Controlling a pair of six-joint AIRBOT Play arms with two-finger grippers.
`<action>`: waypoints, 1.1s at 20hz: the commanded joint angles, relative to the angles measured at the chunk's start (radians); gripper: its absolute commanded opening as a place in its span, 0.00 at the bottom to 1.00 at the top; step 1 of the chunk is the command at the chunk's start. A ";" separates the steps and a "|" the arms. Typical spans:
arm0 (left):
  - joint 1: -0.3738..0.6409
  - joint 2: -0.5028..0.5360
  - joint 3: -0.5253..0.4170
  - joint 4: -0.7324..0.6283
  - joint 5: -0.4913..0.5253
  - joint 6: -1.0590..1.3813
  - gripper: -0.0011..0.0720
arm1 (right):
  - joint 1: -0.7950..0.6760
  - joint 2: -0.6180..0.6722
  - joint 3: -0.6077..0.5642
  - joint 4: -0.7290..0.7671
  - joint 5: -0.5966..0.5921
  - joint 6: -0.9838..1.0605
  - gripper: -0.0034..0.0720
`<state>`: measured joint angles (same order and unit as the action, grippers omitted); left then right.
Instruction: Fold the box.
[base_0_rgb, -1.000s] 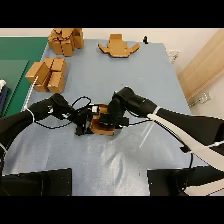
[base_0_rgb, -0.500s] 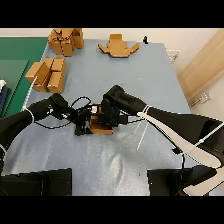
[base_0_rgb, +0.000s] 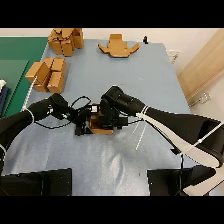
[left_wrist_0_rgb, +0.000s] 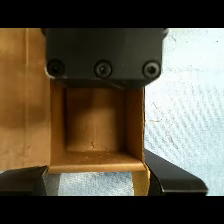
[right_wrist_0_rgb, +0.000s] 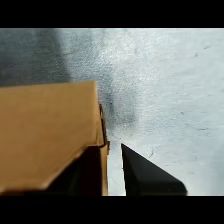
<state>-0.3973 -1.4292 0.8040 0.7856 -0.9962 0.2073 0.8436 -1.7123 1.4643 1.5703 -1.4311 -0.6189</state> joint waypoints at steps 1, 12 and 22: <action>0.000 -0.001 0.000 0.000 0.001 0.001 0.33 | 0.000 -0.001 0.001 -0.055 -0.011 0.026 0.46; 0.000 -0.001 0.000 0.000 -0.002 0.001 0.33 | 0.001 -0.022 0.002 -0.040 0.034 0.014 0.05; 0.000 -0.001 0.000 0.004 -0.001 0.001 0.33 | -0.063 0.156 -0.032 -0.031 0.089 -0.181 0.67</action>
<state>-0.3973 -1.4300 0.8040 0.7860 -0.9970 0.2070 0.8116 -1.6276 1.4521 1.5291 -1.3693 -0.7204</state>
